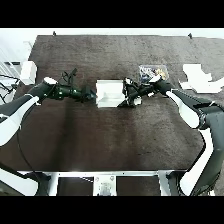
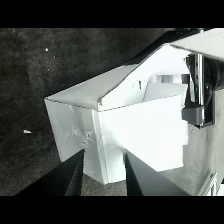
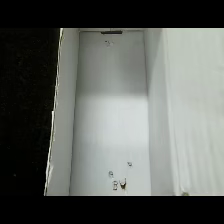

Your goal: Fold the box and place the chain.

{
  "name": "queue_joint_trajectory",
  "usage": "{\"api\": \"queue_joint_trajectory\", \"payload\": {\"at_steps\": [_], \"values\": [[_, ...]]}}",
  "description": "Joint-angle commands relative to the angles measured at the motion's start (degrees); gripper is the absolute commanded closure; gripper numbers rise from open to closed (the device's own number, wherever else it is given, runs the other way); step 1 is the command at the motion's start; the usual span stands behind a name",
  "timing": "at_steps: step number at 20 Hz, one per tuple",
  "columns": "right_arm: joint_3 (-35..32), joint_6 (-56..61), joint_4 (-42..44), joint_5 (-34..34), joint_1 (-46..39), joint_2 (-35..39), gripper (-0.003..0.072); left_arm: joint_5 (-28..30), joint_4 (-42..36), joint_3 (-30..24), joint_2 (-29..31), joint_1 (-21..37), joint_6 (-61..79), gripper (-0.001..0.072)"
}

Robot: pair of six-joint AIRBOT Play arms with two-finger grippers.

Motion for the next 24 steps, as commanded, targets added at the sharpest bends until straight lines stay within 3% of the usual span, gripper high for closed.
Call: {"api": "queue_joint_trajectory", "payload": {"at_steps": [1, 3, 4, 12, 24], "values": [[0.0, 0.0, 0.0, 0.0, 0.0, 0.0, 0.0108, 1.2, 1.2, 0.6, 0.0, -0.6, -1.5, 0.0390], [0.0, 0.0, 0.0, 0.0, 0.0, 0.0, 0.0108, 1.2, 2.6, 0.6, 0.0, -0.6, -3.3, 0.0380], [0.0, 0.0, 0.0, 0.0, 0.0, 0.0, 0.0108, 1.1, 3.0, 0.6, 0.0, -0.7, -4.0, 0.0280], [0.0, 0.0, 0.0, 0.0, 0.0, 0.0, 0.0108, 1.5, 15.7, 6.2, 0.0, -4.2, -13.8, 0.0282], [0.0, 0.0, 0.0, 0.0, 0.0, 0.0, 0.0108, 2.1, 26.7, 10.3, 0.0, -9.7, -26.3, 0.0282]]}}
